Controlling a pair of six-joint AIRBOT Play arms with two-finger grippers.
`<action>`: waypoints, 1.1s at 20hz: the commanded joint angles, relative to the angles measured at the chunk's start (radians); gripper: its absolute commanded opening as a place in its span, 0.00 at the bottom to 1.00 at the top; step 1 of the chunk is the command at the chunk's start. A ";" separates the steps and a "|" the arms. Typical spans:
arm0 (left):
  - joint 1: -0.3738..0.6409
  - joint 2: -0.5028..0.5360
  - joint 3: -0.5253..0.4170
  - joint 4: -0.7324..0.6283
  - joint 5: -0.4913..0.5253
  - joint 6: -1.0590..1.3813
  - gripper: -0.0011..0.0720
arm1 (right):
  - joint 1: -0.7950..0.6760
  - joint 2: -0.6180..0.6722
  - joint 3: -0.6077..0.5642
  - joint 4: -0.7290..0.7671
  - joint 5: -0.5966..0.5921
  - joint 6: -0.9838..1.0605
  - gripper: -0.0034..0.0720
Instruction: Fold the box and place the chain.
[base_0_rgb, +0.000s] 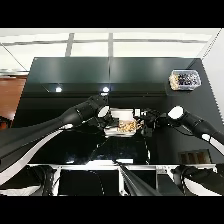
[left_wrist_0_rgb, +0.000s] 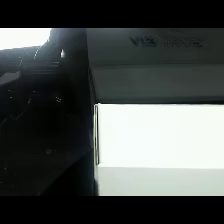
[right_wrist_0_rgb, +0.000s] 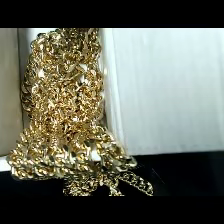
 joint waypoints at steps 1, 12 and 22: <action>0.000 -0.001 0.000 0.000 0.000 0.000 0.06 | 0.001 -0.004 0.000 0.003 -0.017 0.013 0.74; 0.000 -0.001 0.000 0.000 0.000 0.000 0.06 | -0.080 0.214 0.035 -0.264 0.082 0.628 0.06; 0.000 -0.001 0.000 0.000 0.000 0.000 0.06 | -0.121 0.404 0.273 0.386 0.460 0.817 0.06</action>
